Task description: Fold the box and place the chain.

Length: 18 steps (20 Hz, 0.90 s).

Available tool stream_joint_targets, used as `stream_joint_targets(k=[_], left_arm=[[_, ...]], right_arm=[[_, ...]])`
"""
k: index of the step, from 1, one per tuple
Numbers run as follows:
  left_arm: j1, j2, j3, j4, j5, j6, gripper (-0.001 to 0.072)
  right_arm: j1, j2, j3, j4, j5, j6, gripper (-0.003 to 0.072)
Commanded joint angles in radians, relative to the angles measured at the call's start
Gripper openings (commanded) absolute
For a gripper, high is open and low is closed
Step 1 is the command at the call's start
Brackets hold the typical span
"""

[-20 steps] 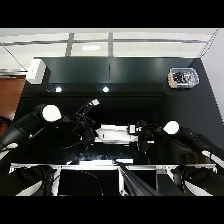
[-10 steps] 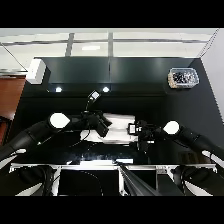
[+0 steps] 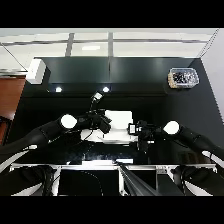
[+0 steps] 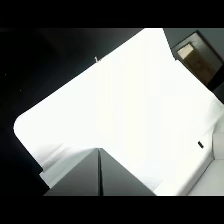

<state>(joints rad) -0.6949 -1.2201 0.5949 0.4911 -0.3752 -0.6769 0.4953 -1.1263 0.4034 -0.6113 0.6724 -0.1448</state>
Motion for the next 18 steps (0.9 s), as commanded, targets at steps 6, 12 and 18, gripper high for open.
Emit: stream_joint_targets(k=[6, 12, 18], left_arm=[[0.007, -0.012, 0.014, 0.033, -0.109, 0.0, 0.0025], [0.1, 0.123, 0.097, 0.243, -0.318, -0.007, 0.0025], [0.301, 0.248, 0.069, 0.335, -0.69, 0.132, 0.0314]], right_arm=[[0.001, 0.0, -0.001, 0.0, 0.0, 0.001, 0.0422], [0.001, 0.0, -0.001, 0.0, 0.0, 0.001, 0.0422], [0.001, 0.0, -0.001, 0.0, 0.0, 0.001, 0.0422]])
